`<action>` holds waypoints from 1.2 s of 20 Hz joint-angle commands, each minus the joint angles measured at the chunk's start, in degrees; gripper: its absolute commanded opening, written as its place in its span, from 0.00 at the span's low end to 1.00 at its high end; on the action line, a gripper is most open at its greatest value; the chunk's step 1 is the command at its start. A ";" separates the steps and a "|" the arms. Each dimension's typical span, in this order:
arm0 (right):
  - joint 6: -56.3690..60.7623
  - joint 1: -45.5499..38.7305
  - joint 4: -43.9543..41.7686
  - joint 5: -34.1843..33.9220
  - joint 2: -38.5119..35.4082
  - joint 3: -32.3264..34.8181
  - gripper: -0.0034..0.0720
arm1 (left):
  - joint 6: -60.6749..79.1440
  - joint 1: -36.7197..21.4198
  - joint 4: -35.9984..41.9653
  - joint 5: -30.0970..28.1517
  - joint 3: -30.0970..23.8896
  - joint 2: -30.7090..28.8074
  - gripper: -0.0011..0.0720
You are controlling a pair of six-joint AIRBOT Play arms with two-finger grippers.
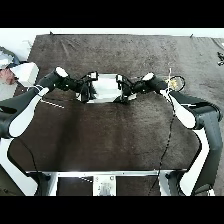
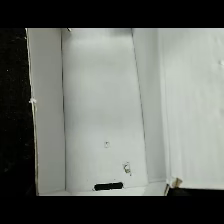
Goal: Fold the box and place the chain.
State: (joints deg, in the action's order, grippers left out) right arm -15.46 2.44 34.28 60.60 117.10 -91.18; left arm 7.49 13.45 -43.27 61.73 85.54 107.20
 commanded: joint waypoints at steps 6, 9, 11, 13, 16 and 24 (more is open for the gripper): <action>0.02 0.00 -0.02 0.00 0.00 0.00 0.76 | 0.07 -0.04 -3.39 0.42 0.00 1.40 0.51; 0.02 0.00 -0.02 0.00 0.00 0.00 0.76 | 0.09 -0.04 -2.60 0.33 0.07 1.90 0.51; 0.02 0.00 -0.02 0.00 0.00 0.00 0.76 | 0.09 -0.04 -2.62 0.39 0.04 1.88 0.51; 0.02 0.00 -0.02 0.00 0.00 0.00 0.76 | 0.09 -0.04 -2.60 0.39 0.04 1.90 0.51; 0.02 0.00 -0.02 0.00 0.00 0.00 0.76 | 0.11 -0.04 -2.58 0.96 0.04 1.88 0.53; 0.02 0.00 -0.02 0.00 0.00 0.00 0.76 | 0.09 -0.11 -1.57 0.83 0.07 1.79 0.81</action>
State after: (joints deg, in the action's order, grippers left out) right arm -15.53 2.46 34.30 60.58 117.08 -91.18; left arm 7.60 13.45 -45.19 62.50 85.60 109.08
